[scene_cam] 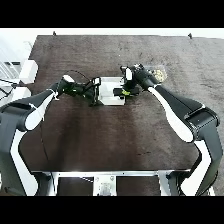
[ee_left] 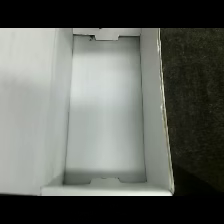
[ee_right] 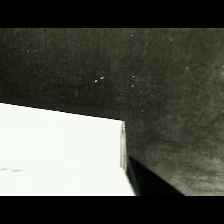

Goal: Fold the box and place the chain.

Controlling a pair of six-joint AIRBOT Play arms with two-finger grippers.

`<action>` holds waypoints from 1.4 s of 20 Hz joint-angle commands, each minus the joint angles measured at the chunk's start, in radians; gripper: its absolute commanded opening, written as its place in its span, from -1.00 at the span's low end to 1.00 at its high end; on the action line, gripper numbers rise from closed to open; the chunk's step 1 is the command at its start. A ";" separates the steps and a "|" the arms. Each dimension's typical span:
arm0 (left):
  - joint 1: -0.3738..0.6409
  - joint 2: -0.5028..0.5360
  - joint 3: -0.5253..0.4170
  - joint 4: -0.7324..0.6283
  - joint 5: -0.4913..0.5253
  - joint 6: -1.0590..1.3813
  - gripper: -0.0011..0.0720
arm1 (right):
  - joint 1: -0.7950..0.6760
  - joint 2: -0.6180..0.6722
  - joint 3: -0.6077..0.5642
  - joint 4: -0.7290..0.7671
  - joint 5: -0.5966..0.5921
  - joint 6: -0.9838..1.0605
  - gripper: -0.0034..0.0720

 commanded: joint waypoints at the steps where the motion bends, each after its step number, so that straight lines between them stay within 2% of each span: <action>1: 0.000 0.000 0.000 0.000 0.001 0.000 -0.51 | 0.007 -0.001 0.001 0.001 0.014 0.032 -0.44; 3: 0.000 0.000 0.000 0.000 0.001 0.000 -0.51 | 0.007 -0.001 0.001 0.001 0.014 0.035 -0.62; 5: 0.000 0.000 0.000 0.000 0.001 0.000 -0.51 | 0.007 -0.001 0.001 -0.002 0.013 0.035 -0.88; 7: 0.000 0.000 0.000 0.000 0.001 0.000 -0.51 | 0.007 -0.001 0.002 -0.002 0.007 0.035 -0.88; 8: 0.000 0.000 0.000 0.000 0.001 0.000 -0.51 | 0.007 0.000 0.003 -0.002 0.006 0.035 -0.84; 10: 0.000 0.000 0.000 0.000 0.001 0.000 -0.51 | 0.006 0.000 0.003 -0.003 0.005 0.035 0.00; 11: 0.000 0.000 0.000 0.000 0.001 0.000 -0.51 | 0.006 0.001 0.003 -0.003 0.005 0.035 0.09; 16: 0.000 0.000 0.000 0.000 0.001 0.000 -0.51 | 0.006 0.047 0.003 -0.011 0.020 0.027 0.10; 18: 0.000 0.000 0.000 0.000 0.001 0.000 -0.51 | 0.008 0.086 0.003 -0.004 0.040 0.012 0.26; 22: 0.000 0.000 0.000 0.000 0.001 0.000 -0.51 | 0.013 0.196 0.003 0.022 0.073 -0.148 0.26; 24: 0.000 0.000 0.000 0.000 0.001 0.000 -0.51 | -0.004 0.259 0.003 -0.047 0.070 -0.212 0.26; 26: 0.000 0.000 0.000 0.000 0.001 0.000 -0.51 | -0.047 0.306 0.003 -0.143 0.026 -0.254 0.26; 28: 0.000 0.000 0.000 0.000 0.001 0.000 -0.51 | -0.129 0.310 0.000 -0.174 -0.080 -0.290 0.26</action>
